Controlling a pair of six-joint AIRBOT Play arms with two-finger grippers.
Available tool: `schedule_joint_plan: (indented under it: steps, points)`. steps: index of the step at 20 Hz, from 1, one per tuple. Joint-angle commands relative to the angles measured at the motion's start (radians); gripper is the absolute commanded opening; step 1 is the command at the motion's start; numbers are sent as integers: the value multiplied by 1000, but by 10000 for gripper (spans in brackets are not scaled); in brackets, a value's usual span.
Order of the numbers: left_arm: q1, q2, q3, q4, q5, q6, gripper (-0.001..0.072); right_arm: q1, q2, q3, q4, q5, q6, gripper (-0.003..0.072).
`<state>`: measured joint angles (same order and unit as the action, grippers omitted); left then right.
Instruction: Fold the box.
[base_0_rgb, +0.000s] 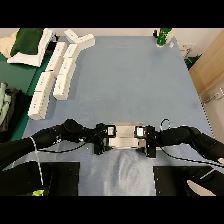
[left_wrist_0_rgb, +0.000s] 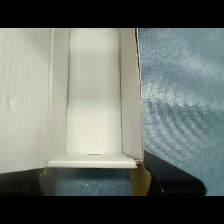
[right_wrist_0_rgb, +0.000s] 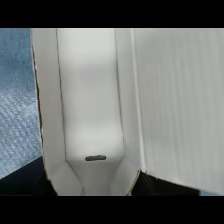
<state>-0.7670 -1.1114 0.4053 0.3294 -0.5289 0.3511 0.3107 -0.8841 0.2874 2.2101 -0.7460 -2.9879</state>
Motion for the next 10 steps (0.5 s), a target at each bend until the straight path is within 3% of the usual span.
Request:
schedule_joint_plan:
  steps: [1,10]
  points:
    - [0,-1,1,10,-2,-10,481,0,0,0,0,0,2,485]
    - [0,0,1,10,-2,-10,474,0,0,0,0,0,2,484]
